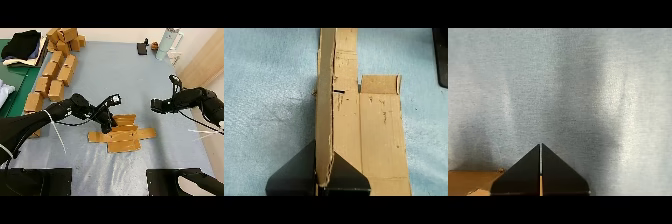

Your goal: Fold the box.

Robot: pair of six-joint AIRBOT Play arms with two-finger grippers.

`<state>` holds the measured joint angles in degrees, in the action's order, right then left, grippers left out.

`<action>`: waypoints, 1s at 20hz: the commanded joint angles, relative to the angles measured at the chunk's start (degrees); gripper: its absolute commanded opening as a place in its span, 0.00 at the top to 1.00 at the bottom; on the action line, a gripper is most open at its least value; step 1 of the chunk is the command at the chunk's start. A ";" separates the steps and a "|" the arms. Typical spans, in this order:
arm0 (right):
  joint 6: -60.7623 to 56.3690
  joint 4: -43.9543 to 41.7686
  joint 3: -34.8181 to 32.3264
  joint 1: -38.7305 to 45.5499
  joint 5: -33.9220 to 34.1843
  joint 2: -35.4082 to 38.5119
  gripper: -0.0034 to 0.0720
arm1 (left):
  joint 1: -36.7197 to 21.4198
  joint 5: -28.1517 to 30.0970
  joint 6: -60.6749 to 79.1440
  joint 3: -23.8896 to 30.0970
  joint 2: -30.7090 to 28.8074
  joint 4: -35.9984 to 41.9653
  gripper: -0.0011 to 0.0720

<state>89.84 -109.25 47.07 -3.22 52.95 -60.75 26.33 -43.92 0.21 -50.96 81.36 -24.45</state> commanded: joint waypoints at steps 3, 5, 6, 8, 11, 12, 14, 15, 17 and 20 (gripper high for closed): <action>1.64 -0.04 0.04 -0.33 1.22 0.04 0.95 | 0.02 -0.24 -0.22 -0.09 -0.02 0.17 0.97; 3.19 2.38 0.04 -2.67 4.70 0.52 0.96 | 0.02 -0.22 -0.22 -0.09 -0.04 0.17 0.97; 3.15 4.79 0.04 -4.61 6.43 1.11 0.96 | 0.02 -0.22 -0.22 -0.09 -0.04 0.17 0.97; 1.68 10.51 0.04 -9.79 8.76 3.21 0.96 | 0.02 -0.98 -0.24 -0.09 -0.04 0.20 0.97; 1.05 14.84 -0.94 -18.14 9.03 6.62 0.96 | 0.02 -4.31 -0.22 -0.09 -0.04 0.17 0.97; 0.59 15.96 -2.21 -21.11 8.90 7.98 0.96 | 0.02 -4.55 -0.22 -0.09 -0.04 0.17 0.97; -2.56 17.40 -5.75 -26.71 8.76 10.84 0.96 | 0.02 -4.52 -0.22 -0.11 -0.04 0.20 0.97; -4.42 17.38 -7.67 -29.81 8.70 12.55 0.96 | 0.02 -4.52 -0.22 -0.09 -0.04 0.20 0.97; -11.30 18.34 -11.65 -37.46 8.72 16.85 0.96 | 0.02 -4.52 -0.22 -0.11 -0.04 0.20 0.97; -21.66 19.52 -16.24 -49.55 9.16 22.49 0.96 | 0.02 -4.52 -0.22 -0.09 -0.04 0.20 0.97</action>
